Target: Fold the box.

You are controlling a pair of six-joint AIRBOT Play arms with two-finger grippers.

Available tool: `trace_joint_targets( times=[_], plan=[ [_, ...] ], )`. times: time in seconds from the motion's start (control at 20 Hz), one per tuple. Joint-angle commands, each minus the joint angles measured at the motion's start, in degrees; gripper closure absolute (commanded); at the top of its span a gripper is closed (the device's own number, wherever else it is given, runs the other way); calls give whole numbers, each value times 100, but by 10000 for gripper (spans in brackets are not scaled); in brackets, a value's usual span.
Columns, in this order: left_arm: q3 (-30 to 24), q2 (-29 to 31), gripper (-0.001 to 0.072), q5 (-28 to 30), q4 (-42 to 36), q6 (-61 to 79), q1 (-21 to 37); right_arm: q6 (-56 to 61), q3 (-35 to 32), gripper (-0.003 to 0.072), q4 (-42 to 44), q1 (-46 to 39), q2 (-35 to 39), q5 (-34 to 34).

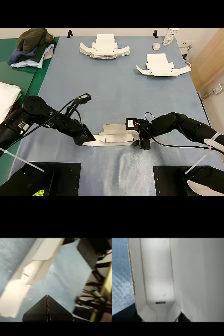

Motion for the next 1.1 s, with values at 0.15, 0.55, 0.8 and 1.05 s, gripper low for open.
trace_joint_targets(
  times=[0.15, 0.55, 0.8, 1.05],
  plan=[
    [179, -236, 695, 2026, -514, -1327, -1104, 0, -2, 174, 2, 0, -4, 0],
    [518, -1792, 695, 2448, -549, -1672, -964, 0, -2, 173, 2, 0, -2, 0],
    [518, -2367, 695, 2441, -584, -1672, -964, 0, -2, 174, 2, 0, -2, 2],
    [518, -2507, 695, 2465, -651, -1668, -964, 0, -2, 173, 2, 0, -2, 2]
  ],
)
